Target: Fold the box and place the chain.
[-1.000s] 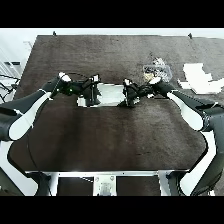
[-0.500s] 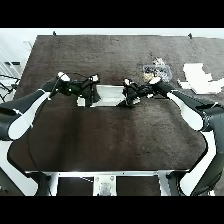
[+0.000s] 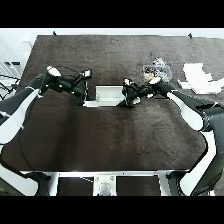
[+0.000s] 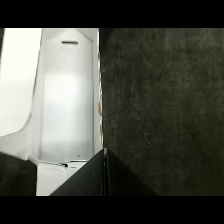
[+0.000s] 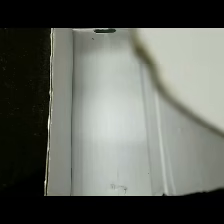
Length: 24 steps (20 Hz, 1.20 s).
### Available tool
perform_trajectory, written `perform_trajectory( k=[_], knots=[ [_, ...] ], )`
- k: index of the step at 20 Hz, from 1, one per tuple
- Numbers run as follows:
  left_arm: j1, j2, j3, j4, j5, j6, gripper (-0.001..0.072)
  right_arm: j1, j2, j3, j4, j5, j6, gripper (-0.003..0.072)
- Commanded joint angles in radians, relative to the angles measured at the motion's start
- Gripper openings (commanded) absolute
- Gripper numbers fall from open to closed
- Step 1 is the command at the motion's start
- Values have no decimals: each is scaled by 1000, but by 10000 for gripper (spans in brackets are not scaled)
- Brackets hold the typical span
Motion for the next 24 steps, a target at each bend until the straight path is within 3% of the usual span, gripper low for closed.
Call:
perform_trajectory(
  k=[1, 6, 10, 12, 15, 24],
  knots=[
    [27, 89, 0, 0, -25, -88, 15, 0, -1, 0, -1, 2, 0, 579],
    [111, 232, -63, 51, 60, -444, 14, 0, -1, 0, -1, 2, 0, 579],
    [203, 246, -162, 92, 111, -838, 16, 0, -1, 0, -1, 2, 0, 579],
    [209, 230, -179, 178, 148, -990, 16, 0, -1, 0, -1, 2, 0, 579],
    [208, 175, -179, 181, 154, -1102, 16, 0, -1, 0, -1, 2, 0, 579],
    [198, 43, -181, 181, 200, -1149, 16, 0, -1, 0, -1, 2, 0, 579]
  ],
)
